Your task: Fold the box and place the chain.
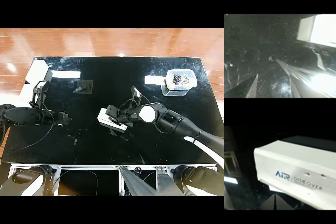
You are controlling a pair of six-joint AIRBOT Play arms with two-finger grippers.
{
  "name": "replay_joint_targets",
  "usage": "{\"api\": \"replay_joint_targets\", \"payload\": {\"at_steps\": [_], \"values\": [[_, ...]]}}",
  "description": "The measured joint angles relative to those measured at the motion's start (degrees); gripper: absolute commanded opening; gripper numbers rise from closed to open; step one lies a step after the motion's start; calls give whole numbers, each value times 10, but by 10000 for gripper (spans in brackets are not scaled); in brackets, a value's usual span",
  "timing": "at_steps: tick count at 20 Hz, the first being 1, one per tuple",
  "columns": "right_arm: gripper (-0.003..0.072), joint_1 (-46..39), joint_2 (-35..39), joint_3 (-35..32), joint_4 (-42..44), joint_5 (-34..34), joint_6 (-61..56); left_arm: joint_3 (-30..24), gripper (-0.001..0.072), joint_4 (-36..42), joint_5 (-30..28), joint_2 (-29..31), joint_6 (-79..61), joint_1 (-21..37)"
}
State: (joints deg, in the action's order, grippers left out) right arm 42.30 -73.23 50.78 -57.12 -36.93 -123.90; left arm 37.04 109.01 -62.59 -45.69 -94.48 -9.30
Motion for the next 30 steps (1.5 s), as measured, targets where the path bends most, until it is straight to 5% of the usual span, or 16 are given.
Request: {"api": "replay_joint_targets", "payload": {"at_steps": [13,17,19,23,30], "values": [[21,-49,48,-1,-106,-128,14,26,511,63,-10,-38,-80,0],[22,-100,130,-13,-207,-236,22,156,513,131,-86,-168,-271,-8],[22,-131,171,-28,-249,-287,34,243,630,144,-136,-247,-366,-22],[23,-171,216,-45,-292,-356,68,395,630,155,-190,-362,-510,-61],[23,-186,232,-52,-338,-379,89,494,628,102,-192,-417,-723,-160]]}}
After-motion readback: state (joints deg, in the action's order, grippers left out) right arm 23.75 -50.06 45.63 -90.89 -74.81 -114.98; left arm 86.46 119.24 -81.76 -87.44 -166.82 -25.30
